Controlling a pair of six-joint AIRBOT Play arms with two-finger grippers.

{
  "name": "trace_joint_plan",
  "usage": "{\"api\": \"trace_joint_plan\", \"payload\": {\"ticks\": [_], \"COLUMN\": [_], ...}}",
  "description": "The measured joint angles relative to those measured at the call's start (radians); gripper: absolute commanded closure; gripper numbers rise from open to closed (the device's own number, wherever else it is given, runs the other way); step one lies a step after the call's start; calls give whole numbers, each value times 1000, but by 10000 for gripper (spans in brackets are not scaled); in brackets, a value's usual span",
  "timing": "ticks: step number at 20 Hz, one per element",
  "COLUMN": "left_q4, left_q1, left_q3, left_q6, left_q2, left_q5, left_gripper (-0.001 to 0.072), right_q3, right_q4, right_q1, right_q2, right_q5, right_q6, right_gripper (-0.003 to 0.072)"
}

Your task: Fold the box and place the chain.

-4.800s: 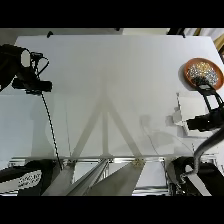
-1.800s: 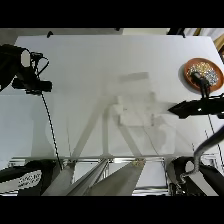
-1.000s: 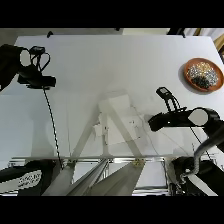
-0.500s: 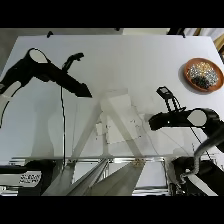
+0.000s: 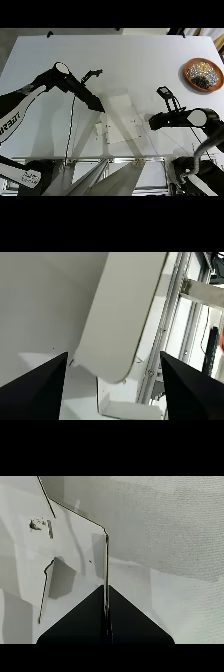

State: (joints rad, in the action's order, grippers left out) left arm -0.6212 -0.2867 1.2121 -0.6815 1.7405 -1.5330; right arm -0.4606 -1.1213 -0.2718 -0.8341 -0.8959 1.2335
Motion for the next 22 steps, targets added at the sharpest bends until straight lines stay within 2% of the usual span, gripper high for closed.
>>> {"api": "trace_joint_plan", "payload": {"ticks": [4,9,14,19,22], "left_q4": [61,97,106,108,108], "left_q1": [-29,-61,-68,-69,-71], "left_q3": [-47,-90,-98,-100,-100], "left_q6": [58,121,148,184,214], "left_q2": [7,9,9,9,8], "left_q5": [45,84,89,83,85], "left_gripper": [94,350,700,702,703], "right_q3": [0,0,0,-1,-13], "right_q4": [0,0,0,21,44], "right_q1": [0,0,0,0,0], "right_q2": [0,0,0,0,0], "right_q5": [0,-1,-2,-7,-18], "right_q6": [0,0,0,0,1], "right_gripper": [674,674,674,668,411]}}
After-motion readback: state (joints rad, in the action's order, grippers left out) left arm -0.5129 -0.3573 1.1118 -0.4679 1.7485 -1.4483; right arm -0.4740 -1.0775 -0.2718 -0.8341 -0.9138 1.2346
